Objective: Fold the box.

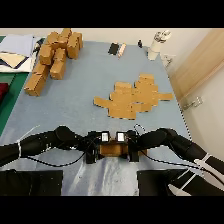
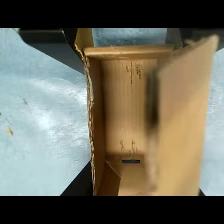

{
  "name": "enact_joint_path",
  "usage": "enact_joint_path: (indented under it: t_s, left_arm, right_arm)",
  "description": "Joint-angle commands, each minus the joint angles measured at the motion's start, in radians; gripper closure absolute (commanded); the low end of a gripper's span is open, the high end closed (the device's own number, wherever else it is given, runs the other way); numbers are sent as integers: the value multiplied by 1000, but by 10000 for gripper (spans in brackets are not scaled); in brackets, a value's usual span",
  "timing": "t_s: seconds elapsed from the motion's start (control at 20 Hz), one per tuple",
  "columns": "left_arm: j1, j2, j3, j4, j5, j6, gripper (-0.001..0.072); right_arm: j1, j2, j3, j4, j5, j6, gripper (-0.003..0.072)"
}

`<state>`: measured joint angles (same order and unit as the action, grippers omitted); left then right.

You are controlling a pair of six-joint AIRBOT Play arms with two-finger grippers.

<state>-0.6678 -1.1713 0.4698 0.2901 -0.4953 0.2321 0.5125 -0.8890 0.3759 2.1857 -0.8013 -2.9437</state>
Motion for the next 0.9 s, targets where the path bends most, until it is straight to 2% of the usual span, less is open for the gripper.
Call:
enact_joint_path:
  t_s: [0.0,0.2,0.35,0.45,0.55,0.7,0.85]
  left_arm:
    - [0,-1,0,2,-5,3,234]
    - [0,0,0,2,-5,3,234]
    - [0,-1,0,2,-5,3,235]
    - [0,-1,0,2,-5,3,234]
    - [0,-1,0,2,-5,3,234]
    - [0,-1,0,2,-5,3,234]
    - [0,-1,0,2,-5,3,234]
  right_arm:
    - [-12,56,12,-128,-32,153,-31]
    - [-14,198,20,-329,-247,461,-29]
    - [-14,341,50,-364,-402,658,-23]
    - [-14,432,50,-360,-441,760,-20]
    - [-13,505,48,-351,-460,860,-12]
    - [-13,568,43,-284,-507,1177,-10]
    - [-12,578,29,-68,-497,1290,-10]
